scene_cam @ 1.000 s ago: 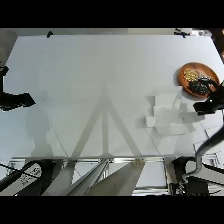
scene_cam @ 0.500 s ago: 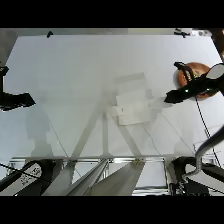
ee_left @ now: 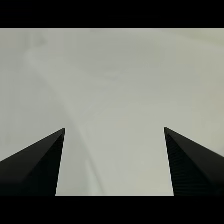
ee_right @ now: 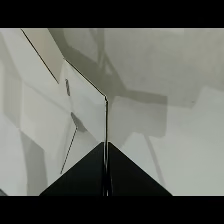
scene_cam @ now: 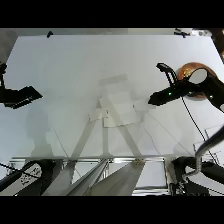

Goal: Fold the box and place the chain.

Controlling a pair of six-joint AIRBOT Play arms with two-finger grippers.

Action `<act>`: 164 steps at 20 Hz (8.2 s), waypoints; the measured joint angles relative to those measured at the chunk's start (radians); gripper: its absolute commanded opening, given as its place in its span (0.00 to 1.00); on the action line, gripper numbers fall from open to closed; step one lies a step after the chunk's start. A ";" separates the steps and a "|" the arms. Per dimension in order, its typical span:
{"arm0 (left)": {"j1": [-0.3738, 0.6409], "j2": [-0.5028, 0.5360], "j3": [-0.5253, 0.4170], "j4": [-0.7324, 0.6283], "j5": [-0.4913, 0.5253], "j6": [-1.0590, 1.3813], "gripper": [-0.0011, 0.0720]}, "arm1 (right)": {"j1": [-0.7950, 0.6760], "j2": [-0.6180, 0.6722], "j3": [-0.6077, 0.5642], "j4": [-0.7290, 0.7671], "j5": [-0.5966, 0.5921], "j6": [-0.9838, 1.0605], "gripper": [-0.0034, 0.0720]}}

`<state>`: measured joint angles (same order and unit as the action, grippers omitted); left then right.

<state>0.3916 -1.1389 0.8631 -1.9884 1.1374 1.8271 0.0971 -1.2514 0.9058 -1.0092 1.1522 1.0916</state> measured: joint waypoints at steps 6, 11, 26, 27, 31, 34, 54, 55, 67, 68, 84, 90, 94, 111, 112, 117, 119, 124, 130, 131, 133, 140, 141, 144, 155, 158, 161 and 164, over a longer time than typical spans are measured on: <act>-0.212 -0.005 0.000 -0.075 0.032 0.047 0.97 | 0.008 0.000 -0.004 0.015 -0.016 0.003 0.07; -0.513 -0.015 0.000 -0.082 -0.168 0.077 0.94 | 0.008 0.000 -0.004 0.019 -0.014 0.003 0.07; -0.640 -0.343 0.213 -0.397 -0.027 0.430 0.72 | 0.009 0.000 -0.004 0.043 0.032 0.000 0.07; -0.608 -0.369 0.229 -0.409 0.034 0.470 0.72 | 0.009 0.000 -0.004 0.044 0.034 -0.001 0.07; -0.497 -0.447 0.257 -0.470 0.175 0.627 0.72 | 0.009 0.000 -0.004 0.044 0.041 -0.002 0.07; -0.468 -0.501 0.265 -0.549 0.221 0.732 0.72 | 0.009 0.000 -0.004 0.045 0.043 -0.002 0.07; -0.668 -0.648 0.269 -0.721 0.074 1.003 0.03 | 0.009 0.000 -0.004 0.083 0.061 -0.003 0.07; -0.672 -0.647 0.269 -0.719 0.063 1.009 0.03 | 0.009 0.000 -0.004 0.083 0.066 -0.003 0.07; -0.681 -0.451 0.269 -0.534 0.180 1.121 0.02 | 0.009 0.120 -0.004 0.082 0.188 0.000 0.50; -0.688 -0.435 0.269 -0.513 0.209 1.124 0.02 | 0.009 0.148 -0.004 0.069 0.198 0.005 0.50; -0.896 -0.381 0.151 -0.435 -0.077 1.129 0.01 | 0.009 0.417 -0.004 -0.206 0.293 0.080 0.50; -0.908 -0.380 0.079 -0.439 -0.219 1.132 0.02 | 0.009 0.421 -0.004 -0.223 0.272 0.082 0.50; -0.910 -0.380 0.068 -0.443 -0.285 1.132 0.02 | 0.009 0.422 -0.004 -0.225 0.267 0.060 0.50; -1.055 -0.409 0.077 -0.484 -0.411 1.131 0.01 | 0.009 0.422 -0.004 -0.225 0.251 -0.001 0.50; -1.057 -0.410 0.086 -0.476 -0.401 1.131 0.01 | 0.009 0.422 -0.004 -0.225 0.250 -0.002 0.50; -1.064 -0.412 0.150 -0.399 -0.379 1.131 0.01 | 0.009 0.422 -0.004 -0.225 0.249 -0.007 0.50; -1.065 -0.420 0.163 -0.375 -0.378 1.131 0.01 | 0.009 0.422 -0.004 -0.225 0.249 -0.012 0.50; -1.065 -0.459 0.175 -0.349 -0.371 1.131 0.01 | 0.009 0.422 -0.004 -0.225 0.249 -0.017 0.50; -1.065 -0.474 0.177 -0.333 -0.368 1.131 0.02 | 0.009 0.422 -0.004 -0.225 0.249 -0.019 0.50; -1.065 -0.475 0.177 -0.333 -0.369 1.131 0.02 | 0.009 0.422 -0.004 -0.225 0.249 -0.019 0.50; -1.065 -0.476 0.177 -0.330 -0.375 1.131 0.02 | 0.009 0.422 -0.004 -0.225 0.249 -0.020 0.50; -1.066 -0.476 0.177 -0.326 -0.388 1.131 0.04 | 0.009 0.422 -0.004 -0.225 0.253 -0.052 0.50; -1.066 -0.476 0.177 -0.326 -0.389 1.131 0.04 | 0.009 0.422 -0.005 -0.225 0.255 -0.059 0.50; -1.066 -0.477 0.177 -0.326 -0.391 1.131 0.03 | 0.009 0.422 -0.004 -0.225 0.257 -0.073 0.50; -1.066 -0.477 0.177 -0.326 -0.394 1.131 0.04 | 0.079 0.414 -0.064 -0.182 0.211 -0.283 0.69; -1.066 -0.477 0.177 -0.326 -0.394 1.131 0.04 | 0.204 0.410 -0.097 -0.261 0.189 -0.324 0.93; -1.066 -0.477 0.177 -0.326 -0.394 1.131 0.04 | 0.325 0.406 -0.151 -0.336 0.174 -0.338 0.97; -1.066 -0.477 0.177 -0.326 -0.394 1.131 0.04 | 0.403 0.407 -0.241 -0.374 0.146 -0.344 0.98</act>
<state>-0.6743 -1.6157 1.0401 -2.3142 0.7437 2.9582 0.4999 -0.8448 0.6643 -1.3830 1.2980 0.7479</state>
